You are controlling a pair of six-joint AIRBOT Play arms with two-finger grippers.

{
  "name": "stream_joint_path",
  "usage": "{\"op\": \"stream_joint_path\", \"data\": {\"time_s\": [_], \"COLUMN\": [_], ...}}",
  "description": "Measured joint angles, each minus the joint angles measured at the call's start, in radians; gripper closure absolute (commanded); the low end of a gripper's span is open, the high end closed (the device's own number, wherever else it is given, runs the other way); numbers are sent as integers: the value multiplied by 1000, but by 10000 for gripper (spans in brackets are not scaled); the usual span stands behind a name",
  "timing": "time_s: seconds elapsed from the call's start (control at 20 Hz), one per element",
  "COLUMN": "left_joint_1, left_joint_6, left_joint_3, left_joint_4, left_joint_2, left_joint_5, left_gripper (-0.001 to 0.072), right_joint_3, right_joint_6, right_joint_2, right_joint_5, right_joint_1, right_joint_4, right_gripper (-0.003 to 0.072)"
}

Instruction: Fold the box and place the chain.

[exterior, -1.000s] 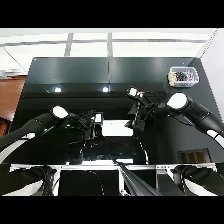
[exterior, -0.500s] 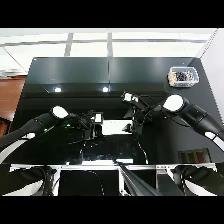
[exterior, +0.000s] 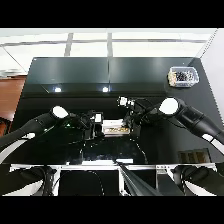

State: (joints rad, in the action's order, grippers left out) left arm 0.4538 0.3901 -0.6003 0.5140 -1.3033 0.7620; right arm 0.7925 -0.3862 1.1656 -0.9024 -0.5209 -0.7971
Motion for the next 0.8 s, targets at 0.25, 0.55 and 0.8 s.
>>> {"op": "stream_joint_path", "data": {"time_s": [0.25, 0.55, 0.8], "left_joint_1": [0, 0, 0], "left_joint_6": [2, 3, 3], "left_joint_3": [0, 0, 0], "left_joint_4": [0, 1, 1], "left_joint_2": [0, 0, 0], "left_joint_5": [0, 0, 0], "left_gripper": [355, 354, 355], "right_joint_3": [1, 0, 0], "right_joint_6": [-16, -22, -23], "right_joint_2": [0, 1, 2], "right_joint_5": [0, -11, -15], "right_joint_1": [-4, -5, -5], "right_joint_4": [-16, -24, -42], "right_gripper": [504, 477, 372]}}
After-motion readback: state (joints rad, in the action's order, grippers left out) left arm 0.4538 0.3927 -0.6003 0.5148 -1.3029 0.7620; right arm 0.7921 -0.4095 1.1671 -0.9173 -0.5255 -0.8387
